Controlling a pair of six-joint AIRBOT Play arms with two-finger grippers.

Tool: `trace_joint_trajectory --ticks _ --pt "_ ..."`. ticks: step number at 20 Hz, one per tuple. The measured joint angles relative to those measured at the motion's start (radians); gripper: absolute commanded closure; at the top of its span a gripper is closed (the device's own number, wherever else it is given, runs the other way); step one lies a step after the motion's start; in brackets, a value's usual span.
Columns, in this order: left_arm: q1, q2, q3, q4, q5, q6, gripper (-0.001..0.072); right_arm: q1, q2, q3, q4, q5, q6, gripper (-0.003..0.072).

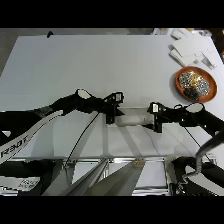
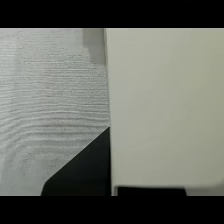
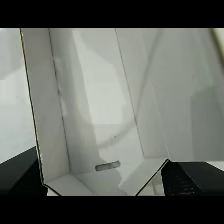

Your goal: Fold the box and place the chain.

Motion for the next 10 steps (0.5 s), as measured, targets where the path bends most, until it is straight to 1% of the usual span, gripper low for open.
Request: trace_joint_trajectory --ticks 7,8,10 --pt "0.000 0.000 0.000 0.000 -0.001 0.000 0.0695 -0.001 -0.059 0.004 0.027 0.016 -0.042 0.0031" --pt "0.000 0.000 0.000 0.000 -0.001 0.000 0.0695 -0.001 -0.064 0.004 0.036 0.018 -0.051 0.0080" --pt "0.000 0.000 0.000 0.002 -0.003 0.003 0.0695 -0.002 -0.075 0.004 0.047 0.020 -0.066 0.0257"
